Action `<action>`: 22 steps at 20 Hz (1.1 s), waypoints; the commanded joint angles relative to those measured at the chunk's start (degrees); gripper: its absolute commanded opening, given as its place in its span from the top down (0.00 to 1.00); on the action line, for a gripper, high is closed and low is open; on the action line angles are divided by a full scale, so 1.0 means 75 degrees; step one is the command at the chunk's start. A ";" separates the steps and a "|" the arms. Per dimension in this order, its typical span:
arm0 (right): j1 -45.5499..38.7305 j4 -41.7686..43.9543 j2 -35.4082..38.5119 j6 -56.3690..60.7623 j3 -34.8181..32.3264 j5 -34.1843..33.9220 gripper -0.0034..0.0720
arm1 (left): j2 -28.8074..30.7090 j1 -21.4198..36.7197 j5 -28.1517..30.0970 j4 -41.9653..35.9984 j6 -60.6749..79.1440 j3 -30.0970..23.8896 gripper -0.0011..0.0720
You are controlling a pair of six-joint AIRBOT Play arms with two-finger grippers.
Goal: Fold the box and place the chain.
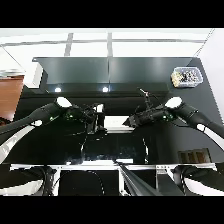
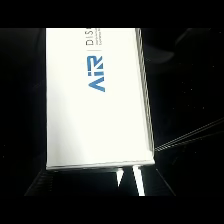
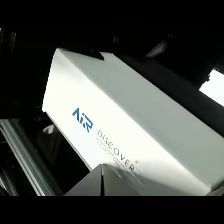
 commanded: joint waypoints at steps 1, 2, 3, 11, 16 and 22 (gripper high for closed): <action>0.0064 -0.0446 -0.0020 0.0259 -0.0012 -0.0388 0.94 | -0.0006 -0.0003 -0.0003 -0.0006 0.0000 0.0000 0.32; 0.0064 -0.0440 -0.0017 0.0256 0.0017 -0.0347 0.94 | -0.0006 -0.0003 -0.0006 -0.0006 0.0000 0.0000 0.32; 0.0052 -0.0440 -0.0012 0.0189 0.0122 -0.0216 0.94 | -0.0006 -0.0003 -0.0020 -0.0009 -0.0003 0.0000 0.32; -0.1763 -0.2565 0.1594 0.0810 0.2253 0.3107 0.94 | 0.0551 0.0175 -0.0216 0.0568 -0.1005 0.0152 0.01; -0.3911 -0.3634 0.3054 0.1131 0.2162 0.3319 0.94 | 0.1763 0.0577 -0.0414 0.1195 -0.3054 0.0251 0.01; -0.4360 -0.3348 0.3083 0.1090 0.2159 0.3089 0.94 | 0.0860 -0.0901 0.0434 0.0044 -0.3319 0.1518 0.01</action>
